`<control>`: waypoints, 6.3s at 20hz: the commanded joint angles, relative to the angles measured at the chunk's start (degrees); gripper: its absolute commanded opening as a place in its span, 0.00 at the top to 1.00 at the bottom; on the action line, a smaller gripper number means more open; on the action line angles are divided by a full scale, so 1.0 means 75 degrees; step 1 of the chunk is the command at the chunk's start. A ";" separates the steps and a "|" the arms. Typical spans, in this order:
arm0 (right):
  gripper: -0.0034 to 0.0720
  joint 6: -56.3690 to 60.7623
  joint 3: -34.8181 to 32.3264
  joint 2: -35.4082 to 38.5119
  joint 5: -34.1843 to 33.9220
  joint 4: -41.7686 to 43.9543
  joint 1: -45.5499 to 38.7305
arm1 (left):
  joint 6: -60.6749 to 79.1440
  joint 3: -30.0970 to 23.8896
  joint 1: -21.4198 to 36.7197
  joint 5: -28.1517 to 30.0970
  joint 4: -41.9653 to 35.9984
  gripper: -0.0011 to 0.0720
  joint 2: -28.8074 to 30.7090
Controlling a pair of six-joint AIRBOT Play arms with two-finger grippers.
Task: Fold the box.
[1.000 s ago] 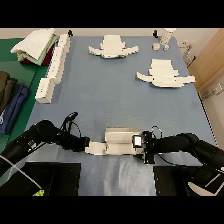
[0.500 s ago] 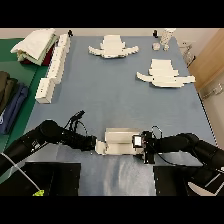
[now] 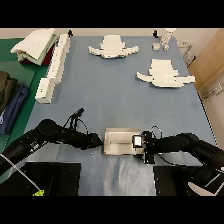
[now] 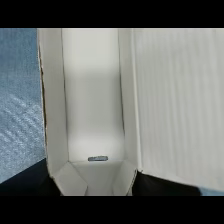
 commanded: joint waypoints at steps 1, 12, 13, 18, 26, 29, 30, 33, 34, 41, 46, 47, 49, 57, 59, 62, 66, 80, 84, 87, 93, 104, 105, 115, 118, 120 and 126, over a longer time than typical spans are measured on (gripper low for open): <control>0.27 0.0003 0.0003 0.0006 0.0003 0.0003 0.0000 | 0.0143 0.0015 -0.0006 0.0047 -0.0108 0.50 0.0015; 0.27 0.0003 0.0003 0.0006 0.0003 0.0003 0.0000 | -0.3302 0.1014 -0.1973 0.0379 0.2259 0.50 0.0003; 0.27 0.0003 0.0003 0.0006 0.0003 0.0003 0.0000 | -0.3768 0.1131 -0.2203 0.0455 0.2550 0.50 -0.0017; 0.27 0.0003 0.0003 0.0006 0.0003 0.0003 0.0000 | -0.5388 0.1853 -0.3147 0.0373 0.3756 0.50 -0.0673; 0.27 0.0003 0.0003 0.0006 0.0003 0.0003 0.0000 | -0.7385 0.3383 -0.4202 -0.1058 0.5493 0.50 -0.2378; 0.27 0.0003 0.0003 0.0006 0.0003 0.0003 0.0000 | -0.7807 0.3850 -0.4476 -0.1737 0.5919 0.50 -0.2821; 0.27 0.0003 0.0003 0.0006 0.0003 0.0003 0.0000 | -0.7921 0.3943 -0.4540 -0.1859 0.6000 0.50 -0.2926; 0.27 0.0003 0.0003 0.0006 0.0003 0.0003 0.0000 | -0.8279 0.4135 -0.4689 -0.1845 0.6120 0.50 -0.3165; 0.27 0.0003 0.0003 0.0006 0.0003 0.0003 0.0000 | -0.8311 0.4199 -0.4718 -0.1856 0.6135 0.50 -0.3261; 0.27 0.0003 0.0003 0.0006 0.0003 0.0003 0.0000 | -0.8411 0.4884 -0.4867 -0.1979 0.6286 0.50 -0.4135; 0.27 0.0003 0.0003 0.0006 0.0003 0.0003 0.0000 | -0.8775 0.4954 -0.5097 -0.2107 0.6426 0.51 -0.4479; 0.27 0.0003 0.0003 0.0006 0.0003 0.0003 0.0000 | -0.8912 0.4954 -0.5097 -0.2104 0.6490 0.51 -0.4494; 0.27 0.0003 0.0003 0.0006 0.0003 0.0003 0.0000 | -0.9078 0.4957 -0.5097 -0.2101 0.6604 0.51 -0.4494; 0.27 0.0003 0.0003 0.0006 0.0003 0.0003 0.0000 | -0.9264 0.4960 -0.5251 -0.2020 0.6942 0.96 -0.4494; 0.27 0.0003 0.0003 0.0006 0.0003 0.0003 0.0000 | -0.9267 0.4960 -0.5286 -0.2020 0.6942 0.96 -0.4494; 0.27 0.0003 0.0003 0.0006 0.0003 0.0003 0.0000 | -0.9264 0.4960 -0.5286 -0.2031 0.6913 0.96 -0.4494; 0.27 0.0003 0.0003 0.0006 0.0003 0.0003 0.0000 | -0.9264 0.4969 -0.5284 -0.2046 0.6840 0.21 -0.4482; 0.27 0.0003 0.0003 0.0006 0.0003 0.0003 0.0000 | -0.7388 0.5149 -0.5286 -0.4450 0.7134 0.96 -0.1786; 0.27 0.0003 0.0003 0.0006 0.0003 0.0003 0.0000 | -0.5627 0.5132 -0.4707 -0.4153 0.7300 0.96 -0.1673; 0.27 0.0003 0.0003 0.0006 0.0003 0.0003 0.0000 | -0.3351 0.5077 -0.4159 -0.3418 0.7268 0.97 -0.1673; 0.27 0.0003 0.0003 0.0006 0.0003 0.0003 0.0000 | 0.1612 0.3162 -0.2649 -0.2267 0.5837 0.97 -0.0160; 0.27 0.0003 0.0003 0.0006 0.0003 0.0003 0.0000 | 1.0080 0.0542 -0.0970 0.0230 0.1250 0.04 -0.0262; 0.27 0.0003 0.0003 0.0006 0.0003 0.0003 0.0000 | 1.0328 0.0536 -0.0970 0.0291 0.1096 0.04 -0.0510; 0.27 0.0003 0.0003 0.0006 0.0003 0.0003 0.0000 | 1.1290 0.0530 -0.1848 0.1513 -0.0061 0.04 -0.1757; 0.27 0.0003 0.0003 0.0006 0.0003 0.0000 0.0000 | 1.1287 0.0530 -0.1859 0.1632 -0.0076 0.04 -0.1757; 0.27 0.0003 0.0003 0.0006 0.0003 0.0003 0.0000 | 1.1284 0.0527 -0.1862 0.1711 -0.0099 0.04 -0.1781; 0.27 0.0003 0.0003 0.0006 0.0003 0.0003 0.0000 | 1.1290 0.0350 -0.2107 0.2151 -0.0119 0.04 -0.2011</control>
